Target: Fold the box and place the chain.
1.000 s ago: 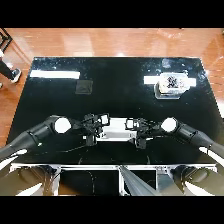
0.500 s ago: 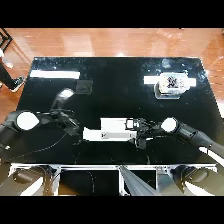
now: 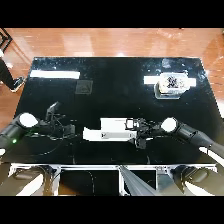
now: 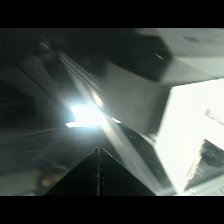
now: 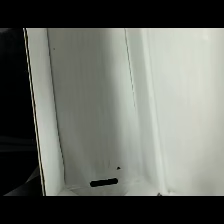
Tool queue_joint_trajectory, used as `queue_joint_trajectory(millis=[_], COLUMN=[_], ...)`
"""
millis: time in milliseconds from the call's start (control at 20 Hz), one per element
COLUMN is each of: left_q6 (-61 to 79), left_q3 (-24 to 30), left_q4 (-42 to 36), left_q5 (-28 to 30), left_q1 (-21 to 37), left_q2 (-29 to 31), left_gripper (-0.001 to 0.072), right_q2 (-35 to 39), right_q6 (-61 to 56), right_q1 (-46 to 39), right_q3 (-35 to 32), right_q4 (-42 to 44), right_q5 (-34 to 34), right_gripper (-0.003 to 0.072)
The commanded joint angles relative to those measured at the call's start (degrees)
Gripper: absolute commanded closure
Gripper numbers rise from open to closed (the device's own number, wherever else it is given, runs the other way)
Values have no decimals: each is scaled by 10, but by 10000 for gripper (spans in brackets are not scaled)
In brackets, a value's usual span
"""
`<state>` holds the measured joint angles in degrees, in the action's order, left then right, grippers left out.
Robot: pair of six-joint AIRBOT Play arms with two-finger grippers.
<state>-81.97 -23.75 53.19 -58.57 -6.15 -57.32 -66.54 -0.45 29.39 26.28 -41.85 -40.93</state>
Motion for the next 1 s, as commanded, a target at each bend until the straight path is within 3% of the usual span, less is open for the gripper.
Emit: queue_joint_trajectory(millis=[0, 250, 400, 500, 550, 700, 800, 950], left_q6=[11, 121, 126, 131, 142, 144, 143, 145], left_q3=[6, 5, -7, -19, -25, -42, -50, -59], left_q4=[-85, -204, -208, -209, -209, -210, -211, -211], left_q5=[21, 44, 39, 22, 9, -20, -35, -54], left_q1=[-43, -78, -77, -77, -77, -77, -77, -78], left_q2=[-67, -101, -101, -101, -101, -101, -101, -101], left_gripper=[684, 684, 667, 439, 367, 313, 140, 129], right_q2=[0, 0, 0, 0, 0, 0, 0, 0], right_q6=[0, 0, 0, 0, 0, 0, 0, 0], right_q1=[0, 0, 0, 0, 0, 0, 0, 0], right_q3=[0, 0, 0, 0, 0, 0, 0, 0], right_q4=[0, 0, 0, 0, 0, 0, 0, 0], right_q5=[0, 0, 0, 0, 0, 0, 0, 0], right_gripper=[609, 609, 610, 610, 609, 610, 610, 610])
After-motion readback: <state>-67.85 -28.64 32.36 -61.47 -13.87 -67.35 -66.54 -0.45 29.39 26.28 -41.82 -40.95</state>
